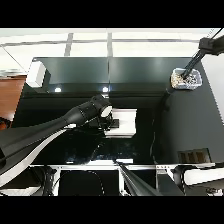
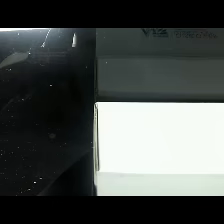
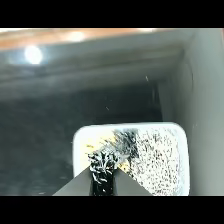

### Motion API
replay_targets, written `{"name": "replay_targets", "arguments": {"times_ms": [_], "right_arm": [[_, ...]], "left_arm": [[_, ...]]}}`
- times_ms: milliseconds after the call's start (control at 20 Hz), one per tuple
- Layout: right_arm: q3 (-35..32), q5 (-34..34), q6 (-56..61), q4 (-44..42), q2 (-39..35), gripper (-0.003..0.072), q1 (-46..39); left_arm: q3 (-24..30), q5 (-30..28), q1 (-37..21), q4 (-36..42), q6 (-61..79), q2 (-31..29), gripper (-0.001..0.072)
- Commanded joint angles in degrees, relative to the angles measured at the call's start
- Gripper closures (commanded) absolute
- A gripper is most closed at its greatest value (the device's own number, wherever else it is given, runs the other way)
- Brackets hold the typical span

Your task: Fold the box and place the chain.

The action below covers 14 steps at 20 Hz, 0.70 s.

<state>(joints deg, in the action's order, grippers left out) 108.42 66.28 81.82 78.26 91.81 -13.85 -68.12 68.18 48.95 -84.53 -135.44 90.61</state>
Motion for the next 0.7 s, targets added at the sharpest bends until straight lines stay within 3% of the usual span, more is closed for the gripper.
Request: {"name": "replay_targets", "arguments": {"times_ms": [0,300,450,650], "right_arm": [[0.1,2.8,-2.8,-4.5,-7.8,0.0673,0.1],[0.1,7.2,-4.3,-15.1,-20.3,0.0673,0.1],[-0.1,10.1,-4.3,-16.5,-25.6,0.0673,2.3],[-3.7,20.5,-4.3,-20.3,-30.7,0.0672,8.2]], "left_arm": [[0.0,-0.2,0.0,0.0,0.0,0.0,0.0681],[0.0,-0.2,0.0,0.0,0.0,0.0,0.0681],[0.0,-0.2,0.0,0.0,0.0,0.0,0.0680],[0.0,-0.2,0.0,0.0,0.0,0.0,0.0681]]}}
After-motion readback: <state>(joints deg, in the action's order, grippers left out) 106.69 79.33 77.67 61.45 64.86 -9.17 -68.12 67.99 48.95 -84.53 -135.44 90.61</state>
